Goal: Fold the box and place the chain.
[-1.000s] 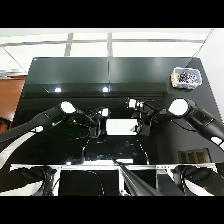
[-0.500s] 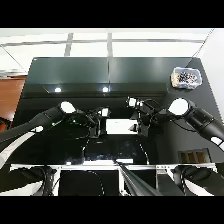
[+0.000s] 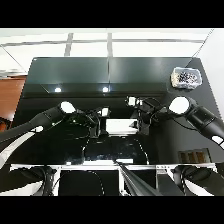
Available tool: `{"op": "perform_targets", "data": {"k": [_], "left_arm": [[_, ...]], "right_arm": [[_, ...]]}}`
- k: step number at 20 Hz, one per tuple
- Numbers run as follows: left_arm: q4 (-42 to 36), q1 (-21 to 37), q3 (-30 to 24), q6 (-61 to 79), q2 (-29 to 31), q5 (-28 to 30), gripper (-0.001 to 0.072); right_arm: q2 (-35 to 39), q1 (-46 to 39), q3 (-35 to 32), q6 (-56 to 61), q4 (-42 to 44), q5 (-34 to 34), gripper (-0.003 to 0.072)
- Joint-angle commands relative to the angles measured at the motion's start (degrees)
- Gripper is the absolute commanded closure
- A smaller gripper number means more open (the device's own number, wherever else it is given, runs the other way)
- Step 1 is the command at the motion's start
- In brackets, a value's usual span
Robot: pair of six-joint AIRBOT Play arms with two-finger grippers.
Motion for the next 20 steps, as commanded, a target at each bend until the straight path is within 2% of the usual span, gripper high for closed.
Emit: {"op": "perform_targets", "data": {"k": [1, 19, 20], "left_arm": [[0.0, 0.0, 0.0, 0.3, 0.0, 0.0, 0.0223], [0.0, 0.0, 0.0, 0.3, 0.0, 0.0, 0.0224], [0.0, 0.0, 0.0, 0.3, 0.0, 0.0, 0.0223]], "right_arm": [[0.0, 0.0, 0.2, 0.2, -1.6, -0.2, 0.0460], [0.0, 0.0, -1.2, 0.8, -1.6, 1.4, 0.0454], [0.0, 0.0, -1.2, 0.8, -1.6, 1.2, 0.0333]]}}
